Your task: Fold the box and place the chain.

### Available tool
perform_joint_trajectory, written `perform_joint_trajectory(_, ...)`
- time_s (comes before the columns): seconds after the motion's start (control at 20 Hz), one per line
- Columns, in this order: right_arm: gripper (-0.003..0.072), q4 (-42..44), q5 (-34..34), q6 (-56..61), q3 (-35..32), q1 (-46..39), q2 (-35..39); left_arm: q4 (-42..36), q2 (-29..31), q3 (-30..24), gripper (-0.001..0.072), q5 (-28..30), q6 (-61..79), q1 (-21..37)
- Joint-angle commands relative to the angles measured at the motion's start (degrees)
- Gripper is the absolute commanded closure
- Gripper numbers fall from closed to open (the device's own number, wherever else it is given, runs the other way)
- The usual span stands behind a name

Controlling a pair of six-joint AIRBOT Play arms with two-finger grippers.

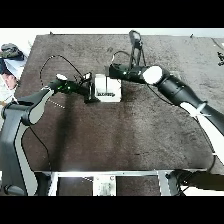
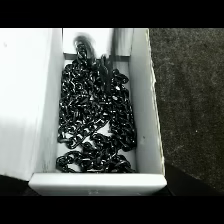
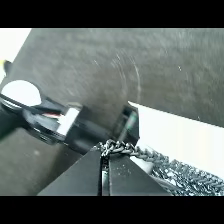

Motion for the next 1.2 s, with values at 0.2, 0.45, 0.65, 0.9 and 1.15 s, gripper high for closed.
perform_joint_trajectory(0.2, 0.0493, -6.8, 4.1, 0.0, -0.1, -5.3, -7.7, 0.0, 0.0, 0.0, 0.0361, 0.0, 0.0, 0.0)
perform_joint_trajectory(0.45, 0.0399, -12.1, 8.8, 5.6, -4.1, -18.3, -7.5, 0.0, 0.0, 0.0, 0.0361, 0.0, 0.0, 0.0)
perform_joint_trajectory(0.65, 0.0381, -11.8, 6.3, 10.5, -9.7, -28.0, -9.0, 0.0, 0.0, 0.0, 0.0361, 0.0, 0.0, 0.0)
perform_joint_trajectory(0.9, 0.0382, -7.3, -2.4, 10.8, -8.5, -29.6, -13.8, 0.0, 0.0, 0.0, 0.0361, 0.0, 0.0, 0.0)
perform_joint_trajectory(1.15, 0.0497, -5.9, -1.5, 10.8, -0.8, -28.5, -20.2, 0.0, 0.0, 0.0, 0.0361, 0.0, 0.0, 0.0)
